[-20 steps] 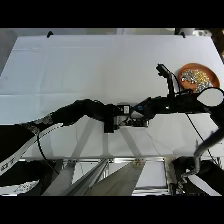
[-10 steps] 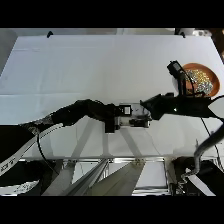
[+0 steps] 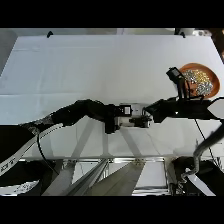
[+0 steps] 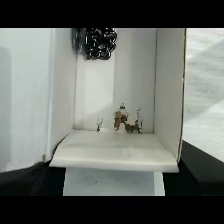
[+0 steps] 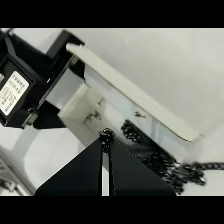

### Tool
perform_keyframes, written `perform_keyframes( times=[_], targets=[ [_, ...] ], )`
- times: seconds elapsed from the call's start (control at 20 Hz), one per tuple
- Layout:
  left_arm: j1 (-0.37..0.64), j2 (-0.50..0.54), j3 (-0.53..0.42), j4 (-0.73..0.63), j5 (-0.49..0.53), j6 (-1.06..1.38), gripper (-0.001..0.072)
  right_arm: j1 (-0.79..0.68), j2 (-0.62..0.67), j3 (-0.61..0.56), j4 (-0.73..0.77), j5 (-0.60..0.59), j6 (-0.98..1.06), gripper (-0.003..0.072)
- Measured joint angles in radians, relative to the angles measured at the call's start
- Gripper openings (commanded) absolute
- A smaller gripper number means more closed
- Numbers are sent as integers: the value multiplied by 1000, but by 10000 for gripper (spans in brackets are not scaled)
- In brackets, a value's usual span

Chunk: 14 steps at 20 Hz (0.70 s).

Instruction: Fold the box and place the chain.

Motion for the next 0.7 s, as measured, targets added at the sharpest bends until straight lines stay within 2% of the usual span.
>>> perform_keyframes(
  times=[0.45,0.55,0.7],
  targets=[
    [0,0,0,0,3,0,73,146,-201,-20,6,-84,18,21],
    [0,0,0,0,3,0,73,164,-243,-21,7,-97,23,205],
    [0,0,0,0,4,0,73,179,-286,-21,4,-107,32,205]
  ],
)
